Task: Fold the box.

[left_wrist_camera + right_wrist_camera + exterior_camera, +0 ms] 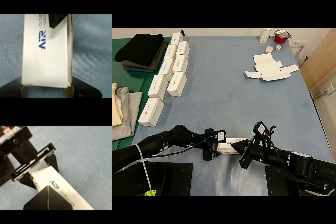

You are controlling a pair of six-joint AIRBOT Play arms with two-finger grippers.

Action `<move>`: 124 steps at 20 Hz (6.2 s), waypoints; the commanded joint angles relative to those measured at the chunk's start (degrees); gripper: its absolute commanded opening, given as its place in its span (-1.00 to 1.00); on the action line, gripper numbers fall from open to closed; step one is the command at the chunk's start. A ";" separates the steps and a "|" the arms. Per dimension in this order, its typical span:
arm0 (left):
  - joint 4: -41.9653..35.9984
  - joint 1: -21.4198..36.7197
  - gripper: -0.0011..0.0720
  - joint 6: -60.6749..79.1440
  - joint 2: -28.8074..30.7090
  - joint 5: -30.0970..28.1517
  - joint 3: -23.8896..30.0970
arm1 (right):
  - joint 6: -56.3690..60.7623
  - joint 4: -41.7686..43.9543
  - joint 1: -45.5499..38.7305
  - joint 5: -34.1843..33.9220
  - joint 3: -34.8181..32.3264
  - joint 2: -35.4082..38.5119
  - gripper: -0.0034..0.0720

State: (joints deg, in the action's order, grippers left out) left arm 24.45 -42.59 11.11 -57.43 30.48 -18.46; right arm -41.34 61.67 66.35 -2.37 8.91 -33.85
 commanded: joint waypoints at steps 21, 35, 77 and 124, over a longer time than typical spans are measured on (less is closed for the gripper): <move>0.00 0.07 0.28 0.00 0.00 0.00 0.00 | 0.35 0.09 0.46 1.09 -3.15 -6.08 -0.89; 0.00 0.07 0.28 0.00 0.00 0.00 0.00 | 0.31 -1.05 0.39 -0.59 -1.51 1.73 -0.85; -0.02 0.07 0.28 0.00 0.00 0.00 0.00 | -88.04 50.77 -57.09 -42.93 42.56 -30.29 -0.89; 38.07 54.69 0.28 -63.49 -1.95 -4.90 -14.91 | -73.96 50.21 -57.07 -43.28 44.09 -37.40 -0.89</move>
State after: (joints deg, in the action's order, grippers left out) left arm 63.77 12.10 -52.49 -54.94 26.26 -29.34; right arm -115.31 111.85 9.28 -45.93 52.93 -71.22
